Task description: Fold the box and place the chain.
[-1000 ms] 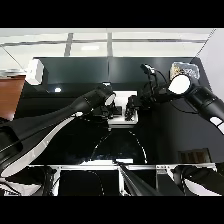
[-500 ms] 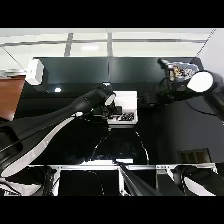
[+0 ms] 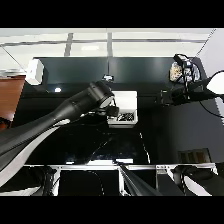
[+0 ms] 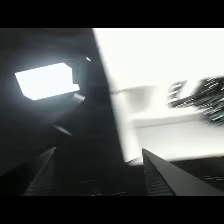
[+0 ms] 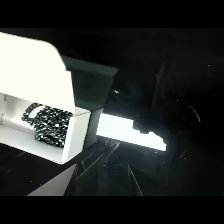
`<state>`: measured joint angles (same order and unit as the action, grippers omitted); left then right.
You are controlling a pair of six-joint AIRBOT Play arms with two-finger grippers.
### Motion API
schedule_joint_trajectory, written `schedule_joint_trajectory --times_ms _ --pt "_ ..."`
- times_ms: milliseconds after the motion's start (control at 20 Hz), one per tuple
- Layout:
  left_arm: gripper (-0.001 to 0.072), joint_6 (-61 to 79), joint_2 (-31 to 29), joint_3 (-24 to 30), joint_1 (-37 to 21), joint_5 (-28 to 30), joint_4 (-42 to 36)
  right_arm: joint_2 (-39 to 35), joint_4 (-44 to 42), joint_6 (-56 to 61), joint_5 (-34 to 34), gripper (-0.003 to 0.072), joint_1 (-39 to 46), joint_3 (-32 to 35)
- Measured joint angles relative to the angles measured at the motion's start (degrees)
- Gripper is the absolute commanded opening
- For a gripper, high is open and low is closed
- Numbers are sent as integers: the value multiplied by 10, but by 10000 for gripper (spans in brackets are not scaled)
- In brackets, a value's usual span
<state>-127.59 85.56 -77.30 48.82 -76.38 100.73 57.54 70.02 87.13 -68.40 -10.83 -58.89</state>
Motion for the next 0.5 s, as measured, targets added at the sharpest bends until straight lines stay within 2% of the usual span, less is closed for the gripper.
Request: schedule_joint_trajectory --times_ms 150,250,350,500 --pt "597 26 -71 67 -48 -38 68 -1 12 0 8 367 1 0" --pt "597 59 -111 130 -118 -36 54 -1 21 0 12 367 1 0" --pt "598 161 -131 186 -197 -17 -41 -1 24 0 18 367 1 0" --pt "620 436 -141 258 -297 7 -292 -1 29 0 26 368 1 0"
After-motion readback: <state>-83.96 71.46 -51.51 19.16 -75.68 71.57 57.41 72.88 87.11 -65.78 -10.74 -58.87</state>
